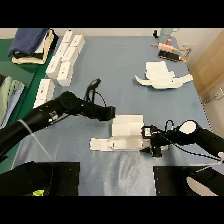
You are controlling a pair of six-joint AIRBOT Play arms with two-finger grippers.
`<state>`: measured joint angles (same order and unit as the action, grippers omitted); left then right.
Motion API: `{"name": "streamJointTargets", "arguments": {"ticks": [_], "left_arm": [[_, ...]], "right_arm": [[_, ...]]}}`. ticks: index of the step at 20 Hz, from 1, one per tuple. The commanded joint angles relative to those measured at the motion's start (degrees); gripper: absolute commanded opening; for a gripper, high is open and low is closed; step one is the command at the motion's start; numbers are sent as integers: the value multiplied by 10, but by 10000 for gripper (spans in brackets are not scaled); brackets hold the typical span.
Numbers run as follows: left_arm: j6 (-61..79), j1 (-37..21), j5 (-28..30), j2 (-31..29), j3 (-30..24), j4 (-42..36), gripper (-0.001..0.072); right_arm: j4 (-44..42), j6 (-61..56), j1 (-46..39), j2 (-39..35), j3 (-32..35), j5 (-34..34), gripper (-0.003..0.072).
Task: Fold the box.
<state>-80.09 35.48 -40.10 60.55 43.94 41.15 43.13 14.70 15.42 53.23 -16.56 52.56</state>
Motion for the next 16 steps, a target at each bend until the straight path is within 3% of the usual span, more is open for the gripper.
{"name": "streamJointTargets", "arguments": {"ticks": [1,4,9,12,13,14,15,16], "left_arm": [[17,-32,-78,-94,4,112,16],[36,-30,-132,-162,-8,198,16],[181,-30,-137,-229,-74,195,16],[365,-38,-148,-247,-112,173,19],[412,-45,-148,-249,-125,158,115],[458,-53,-141,-249,-140,140,542],[502,-56,-120,-248,-159,114,668],[546,-56,-106,-248,-177,91,670]], "right_arm": [[0,-1,0,0,0,1,453],[0,-1,0,0,0,1,452],[0,-1,0,0,0,1,452],[0,-1,0,0,0,0,452],[-1,-1,0,0,0,1,452],[0,-1,0,0,0,0,452],[0,-1,0,0,0,0,452],[0,-1,0,0,0,0,452]]}}
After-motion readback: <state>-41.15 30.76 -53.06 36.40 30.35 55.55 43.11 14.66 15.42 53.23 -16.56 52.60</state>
